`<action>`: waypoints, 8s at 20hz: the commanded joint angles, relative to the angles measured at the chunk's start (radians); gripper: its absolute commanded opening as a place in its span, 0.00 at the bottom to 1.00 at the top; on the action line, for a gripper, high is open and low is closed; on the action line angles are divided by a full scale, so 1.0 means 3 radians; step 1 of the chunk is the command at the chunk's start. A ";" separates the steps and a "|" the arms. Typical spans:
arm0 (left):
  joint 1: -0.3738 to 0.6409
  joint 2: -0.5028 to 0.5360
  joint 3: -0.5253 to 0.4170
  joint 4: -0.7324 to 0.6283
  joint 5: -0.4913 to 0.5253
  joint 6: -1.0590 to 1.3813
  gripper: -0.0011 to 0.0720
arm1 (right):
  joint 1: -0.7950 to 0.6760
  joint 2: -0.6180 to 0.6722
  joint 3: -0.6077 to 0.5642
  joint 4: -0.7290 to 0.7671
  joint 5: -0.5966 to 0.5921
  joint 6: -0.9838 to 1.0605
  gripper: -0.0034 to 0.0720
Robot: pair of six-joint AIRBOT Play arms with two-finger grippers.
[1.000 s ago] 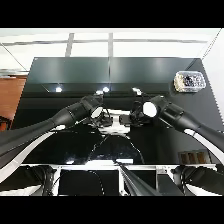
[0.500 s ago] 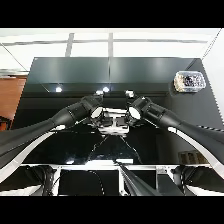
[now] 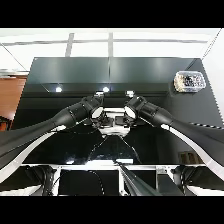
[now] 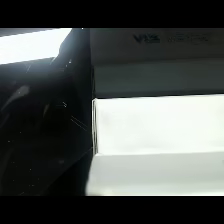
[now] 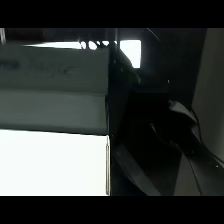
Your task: Fold the box and place the chain.
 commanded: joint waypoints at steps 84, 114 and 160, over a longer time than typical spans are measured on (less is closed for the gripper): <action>0.0003 0.0000 0.0003 0.0033 0.0020 0.0015 0.05 | -0.3655 0.0769 0.2136 0.1167 0.0388 -0.1705 0.06; 0.0003 0.0000 0.0003 0.0034 0.0022 0.0015 0.05 | -0.1471 0.1987 0.0295 0.2162 0.0829 -0.2873 0.05; 0.0003 0.0000 0.0003 0.0033 0.0022 0.0015 0.05 | -0.1830 0.2309 -0.2125 0.0815 -0.1425 -0.4129 1.00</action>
